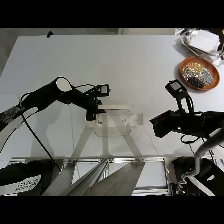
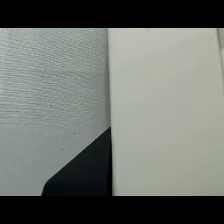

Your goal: Fold the box and place the chain.

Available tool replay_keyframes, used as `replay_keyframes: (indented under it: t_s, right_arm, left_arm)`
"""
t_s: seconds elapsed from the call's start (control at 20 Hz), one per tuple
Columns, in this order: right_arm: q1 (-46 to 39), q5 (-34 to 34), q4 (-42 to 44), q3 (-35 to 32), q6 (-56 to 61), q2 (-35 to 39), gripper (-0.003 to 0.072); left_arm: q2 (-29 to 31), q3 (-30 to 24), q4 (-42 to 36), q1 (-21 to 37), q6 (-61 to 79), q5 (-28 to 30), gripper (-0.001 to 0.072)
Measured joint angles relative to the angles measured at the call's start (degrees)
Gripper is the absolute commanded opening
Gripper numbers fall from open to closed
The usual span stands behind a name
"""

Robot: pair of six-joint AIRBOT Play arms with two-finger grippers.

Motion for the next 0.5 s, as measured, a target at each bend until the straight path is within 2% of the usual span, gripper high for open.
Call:
replay_keyframes:
  t_s: [0.5]
  right_arm:
    - [0.00, -1.25, 0.02, 0.00, -0.02, 0.00, 0.0203]
  left_arm:
    - [0.00, 0.00, -0.11, 0.00, 0.07, -0.35, 0.0002]
